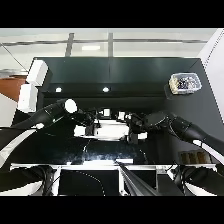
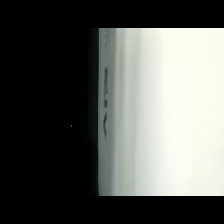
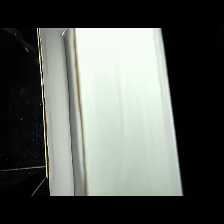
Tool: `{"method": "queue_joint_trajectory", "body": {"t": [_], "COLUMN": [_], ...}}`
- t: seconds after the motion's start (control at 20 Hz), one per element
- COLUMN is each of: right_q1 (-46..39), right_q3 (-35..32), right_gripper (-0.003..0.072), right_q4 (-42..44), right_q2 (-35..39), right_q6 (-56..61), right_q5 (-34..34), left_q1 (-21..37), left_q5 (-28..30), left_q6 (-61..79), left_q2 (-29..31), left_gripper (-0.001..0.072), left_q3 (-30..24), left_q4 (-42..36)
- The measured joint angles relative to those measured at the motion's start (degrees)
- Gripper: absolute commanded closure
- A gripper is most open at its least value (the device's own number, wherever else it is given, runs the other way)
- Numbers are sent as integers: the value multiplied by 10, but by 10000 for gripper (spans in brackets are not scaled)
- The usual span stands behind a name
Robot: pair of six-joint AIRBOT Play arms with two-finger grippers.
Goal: Fold the box and place the chain.
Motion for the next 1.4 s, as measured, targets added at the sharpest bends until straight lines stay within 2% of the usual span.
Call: {"method": "queue_joint_trajectory", "body": {"t": [0.4,1.4], "right_q1": [5,6], "right_q3": [-11,-14], "right_gripper": [-13,-12], "right_q4": [-38,-47], "right_q2": [-13,-33], "right_q6": [0,0], "right_q5": [15,59], "left_q1": [0,0], "left_q5": [3,5], "left_q6": [-2,-2], "left_q2": [0,0], "left_gripper": [687,687], "left_q3": [0,0], "left_q4": [-1,-2]}}
